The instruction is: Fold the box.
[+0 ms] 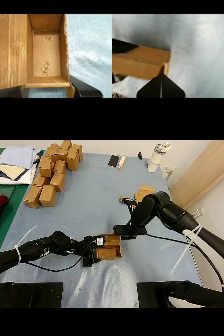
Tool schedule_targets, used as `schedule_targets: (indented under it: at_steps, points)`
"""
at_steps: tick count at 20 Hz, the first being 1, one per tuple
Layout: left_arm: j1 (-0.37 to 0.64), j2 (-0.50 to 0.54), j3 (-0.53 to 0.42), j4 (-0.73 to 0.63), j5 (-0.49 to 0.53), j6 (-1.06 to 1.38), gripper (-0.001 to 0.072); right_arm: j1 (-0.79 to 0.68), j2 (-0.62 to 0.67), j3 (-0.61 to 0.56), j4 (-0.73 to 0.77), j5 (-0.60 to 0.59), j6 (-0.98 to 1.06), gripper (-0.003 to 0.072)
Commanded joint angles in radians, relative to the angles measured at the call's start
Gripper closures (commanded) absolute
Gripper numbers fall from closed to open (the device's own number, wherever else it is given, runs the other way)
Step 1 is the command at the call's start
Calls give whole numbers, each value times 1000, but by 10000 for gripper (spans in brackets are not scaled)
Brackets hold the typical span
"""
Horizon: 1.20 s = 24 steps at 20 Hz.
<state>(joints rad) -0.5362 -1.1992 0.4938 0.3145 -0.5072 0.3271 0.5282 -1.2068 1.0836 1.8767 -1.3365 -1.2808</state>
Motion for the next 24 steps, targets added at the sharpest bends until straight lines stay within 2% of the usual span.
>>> schedule_targets:
  at_steps: [1, 3, 6, 8, 12, 16, 18, 22, 24]
  points:
    - [0, 0, 0, 0, 0, 0, 182, -130, -66, 0, 347, 121, -431, 687]
    - [0, 0, 0, 0, 0, 0, 182, -150, -108, -5, 401, 121, -529, 688]
    - [0, 0, 1, 0, 0, 0, 182, -151, -115, -29, 399, 127, -620, 688]
    - [0, 0, 1, 0, 0, 0, 182, -166, -84, -29, 398, 118, -659, 687]
    - [0, 0, 1, 0, 0, 0, 182, -292, 10, -29, 394, 205, -710, 689]
    - [0, 0, 1, 0, 0, 0, 182, -411, -88, -29, 425, 188, -784, 689]
    - [0, 0, 1, 0, 0, 0, 182, -415, -167, -29, 466, 134, -848, 689]
    - [0, 0, 1, 0, 0, 0, 182, -404, -289, -30, 655, -72, -1001, 689]
    - [0, 0, 1, 0, 0, 0, 182, -374, -303, -31, 654, -163, -1011, 686]
